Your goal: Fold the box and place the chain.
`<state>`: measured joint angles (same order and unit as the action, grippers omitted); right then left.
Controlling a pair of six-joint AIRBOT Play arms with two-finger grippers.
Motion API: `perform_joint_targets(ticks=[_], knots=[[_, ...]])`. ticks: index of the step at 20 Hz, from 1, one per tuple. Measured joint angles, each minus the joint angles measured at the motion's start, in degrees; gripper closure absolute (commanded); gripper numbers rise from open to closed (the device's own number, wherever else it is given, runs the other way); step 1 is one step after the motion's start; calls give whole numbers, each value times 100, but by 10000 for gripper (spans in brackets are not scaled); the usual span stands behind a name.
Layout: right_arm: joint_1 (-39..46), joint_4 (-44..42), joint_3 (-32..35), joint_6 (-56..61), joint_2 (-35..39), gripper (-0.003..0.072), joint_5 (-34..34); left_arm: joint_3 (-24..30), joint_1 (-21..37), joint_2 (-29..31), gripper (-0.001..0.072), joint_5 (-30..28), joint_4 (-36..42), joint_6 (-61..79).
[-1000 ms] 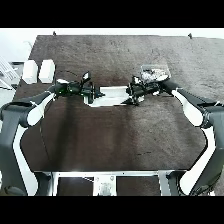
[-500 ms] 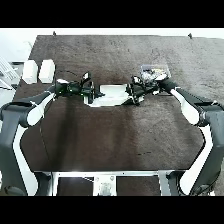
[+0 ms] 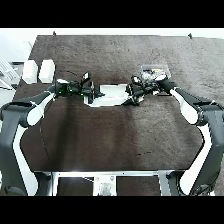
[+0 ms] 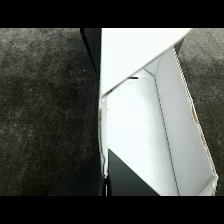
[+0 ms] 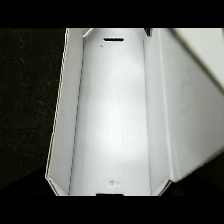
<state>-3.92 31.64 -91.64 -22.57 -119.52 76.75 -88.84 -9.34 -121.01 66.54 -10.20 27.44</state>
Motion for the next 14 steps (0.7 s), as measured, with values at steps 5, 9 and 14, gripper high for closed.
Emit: perform_joint_targets(ticks=[5, 9, 14], knots=[[-7, -81, 0, 7, -35, 55, 4, -2, 2, 0, 689, 0, 0, 0], [-37, -144, 0, 9, -81, 56, -2, 0, 2, 0, 689, 2, -2, 2], [-66, -214, 0, 9, -109, 68, -2, 0, 7, 0, 689, 4, -2, 2]])
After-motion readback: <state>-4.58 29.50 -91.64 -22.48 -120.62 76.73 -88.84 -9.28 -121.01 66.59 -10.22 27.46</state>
